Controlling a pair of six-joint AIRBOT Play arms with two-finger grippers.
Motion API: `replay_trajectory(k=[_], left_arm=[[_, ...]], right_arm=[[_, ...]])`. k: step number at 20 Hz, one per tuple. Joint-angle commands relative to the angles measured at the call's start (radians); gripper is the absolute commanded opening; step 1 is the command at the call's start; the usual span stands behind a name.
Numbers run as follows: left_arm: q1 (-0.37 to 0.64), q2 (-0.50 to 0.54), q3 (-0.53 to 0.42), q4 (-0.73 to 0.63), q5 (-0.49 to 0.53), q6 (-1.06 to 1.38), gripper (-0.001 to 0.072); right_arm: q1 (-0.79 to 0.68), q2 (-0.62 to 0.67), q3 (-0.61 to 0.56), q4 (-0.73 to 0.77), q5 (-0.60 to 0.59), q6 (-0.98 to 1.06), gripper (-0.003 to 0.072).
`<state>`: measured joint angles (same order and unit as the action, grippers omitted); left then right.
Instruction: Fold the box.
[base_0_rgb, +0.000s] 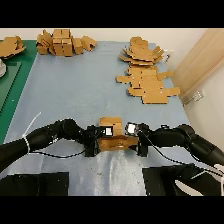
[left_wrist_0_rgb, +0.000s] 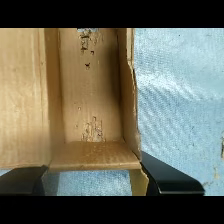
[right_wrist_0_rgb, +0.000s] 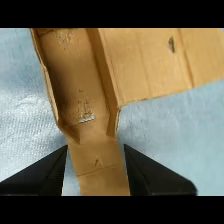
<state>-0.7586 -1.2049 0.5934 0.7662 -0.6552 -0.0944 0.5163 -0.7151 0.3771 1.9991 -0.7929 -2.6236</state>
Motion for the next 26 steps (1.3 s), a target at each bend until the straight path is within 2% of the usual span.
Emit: replay_trajectory(k=[1,3,5,8,9,17,19,20,21,26], left_arm=[[0.000,0.001,0.000,0.000,0.000,0.000,0.0531],[0.000,0.001,0.000,0.000,0.000,0.000,0.0531],[0.000,0.001,0.000,0.000,0.000,0.000,0.0531],[0.000,0.001,0.000,0.000,0.000,0.000,0.0531],[0.000,0.001,0.000,0.000,0.000,0.000,0.0531],[0.000,0.001,0.000,0.000,0.000,0.000,0.0531],[0.000,0.001,0.000,0.000,0.000,0.000,0.0531],[0.000,0.001,0.000,0.000,0.000,0.000,0.0531],[0.000,0.001,0.000,0.000,0.000,0.000,0.0531],[0.000,0.001,0.000,0.000,0.000,0.000,0.0531]], right_arm=[[0.001,-0.053,-0.002,0.055,0.090,-0.121,0.0545],[0.002,-0.055,-0.002,0.118,0.088,-0.156,0.0519],[0.003,-0.055,-0.002,0.145,0.089,-0.179,0.0333],[0.003,-0.055,-0.002,0.160,0.082,-0.179,0.0127],[0.003,-0.055,-0.002,0.172,0.081,-0.179,0.0090],[0.066,-0.107,-0.002,0.188,0.107,-0.179,0.0093],[0.066,-0.106,-0.002,0.155,0.108,-0.179,0.0110],[0.065,-0.100,-0.002,0.127,0.108,-0.178,0.0199],[0.064,-0.092,-0.002,0.103,0.108,-0.175,0.0233],[0.043,-0.053,-0.002,0.005,0.104,-0.118,0.0232]])
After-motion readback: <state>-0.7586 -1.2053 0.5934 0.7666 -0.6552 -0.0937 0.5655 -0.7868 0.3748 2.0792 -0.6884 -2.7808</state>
